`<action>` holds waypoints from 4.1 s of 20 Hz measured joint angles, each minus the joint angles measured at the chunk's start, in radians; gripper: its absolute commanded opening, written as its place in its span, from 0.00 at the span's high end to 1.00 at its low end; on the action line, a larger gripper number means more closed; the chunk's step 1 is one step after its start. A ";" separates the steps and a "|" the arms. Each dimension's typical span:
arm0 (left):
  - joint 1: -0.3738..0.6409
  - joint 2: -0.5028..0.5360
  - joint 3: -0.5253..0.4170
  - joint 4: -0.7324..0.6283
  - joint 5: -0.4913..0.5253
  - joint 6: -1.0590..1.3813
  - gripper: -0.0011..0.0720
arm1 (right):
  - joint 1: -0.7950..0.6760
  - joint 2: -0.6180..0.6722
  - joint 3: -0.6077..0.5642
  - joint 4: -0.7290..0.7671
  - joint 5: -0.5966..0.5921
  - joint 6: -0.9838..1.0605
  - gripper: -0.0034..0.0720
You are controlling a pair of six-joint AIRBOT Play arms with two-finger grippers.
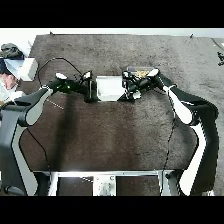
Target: Fold the box and place the chain.
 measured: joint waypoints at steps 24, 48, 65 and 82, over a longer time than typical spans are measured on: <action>-0.020 -0.019 -0.002 -0.006 0.012 0.007 0.01 | 0.000 0.000 0.000 0.000 0.000 -0.003 0.43; -0.020 -0.021 -0.002 -0.003 0.010 0.032 0.61 | 0.000 0.000 0.000 0.000 0.000 -0.003 0.43; -0.020 -0.021 -0.002 -0.001 0.008 0.033 0.61 | 0.000 0.000 0.000 0.000 0.000 -0.003 0.43; -0.020 -0.021 -0.002 -0.003 0.008 0.033 0.61 | 0.000 0.000 0.000 0.000 0.000 -0.002 0.43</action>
